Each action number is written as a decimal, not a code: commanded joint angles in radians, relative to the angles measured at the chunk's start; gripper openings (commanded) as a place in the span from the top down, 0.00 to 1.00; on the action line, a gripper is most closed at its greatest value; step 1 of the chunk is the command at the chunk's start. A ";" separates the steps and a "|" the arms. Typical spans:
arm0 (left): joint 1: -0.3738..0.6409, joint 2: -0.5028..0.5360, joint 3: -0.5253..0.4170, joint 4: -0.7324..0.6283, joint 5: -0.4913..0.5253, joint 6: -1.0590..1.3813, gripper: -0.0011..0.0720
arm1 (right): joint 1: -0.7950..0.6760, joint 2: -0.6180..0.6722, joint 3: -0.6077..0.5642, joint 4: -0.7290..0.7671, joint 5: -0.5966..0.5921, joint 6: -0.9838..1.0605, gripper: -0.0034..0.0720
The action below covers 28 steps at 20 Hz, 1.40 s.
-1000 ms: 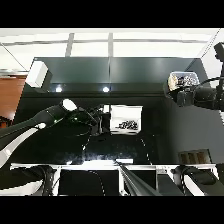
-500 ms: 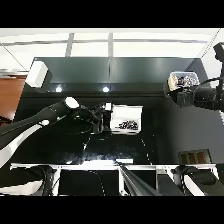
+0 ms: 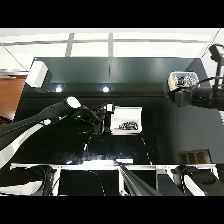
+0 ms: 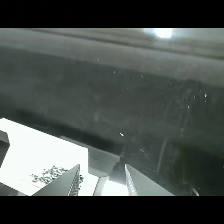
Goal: Fold the box and place the chain.
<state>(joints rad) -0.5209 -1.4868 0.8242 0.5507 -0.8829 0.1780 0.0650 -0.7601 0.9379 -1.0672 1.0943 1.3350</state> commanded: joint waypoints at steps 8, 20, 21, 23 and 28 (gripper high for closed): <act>-0.008 0.000 0.001 -0.012 0.019 -0.002 0.33 | 0.057 -0.443 0.018 0.319 -0.237 -0.396 0.02; -0.009 0.000 0.001 -0.009 0.045 -0.002 0.33 | 0.111 -0.511 0.021 0.325 0.108 -0.820 0.16; -0.009 0.000 0.001 -0.009 0.045 -0.002 0.33 | 0.111 -0.502 0.003 0.326 0.127 -0.811 0.17; -0.009 0.000 0.001 -0.009 0.043 -0.002 0.33 | 0.111 -0.468 -0.071 0.346 0.131 -0.813 0.17; -0.009 0.000 0.001 -0.009 0.041 -0.002 0.33 | 0.111 -0.386 -0.163 0.352 0.053 -0.906 0.17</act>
<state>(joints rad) -0.5301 -1.4868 0.8249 0.5415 -0.8394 0.1741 0.1757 -1.1831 0.8131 -0.7246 1.1709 0.4866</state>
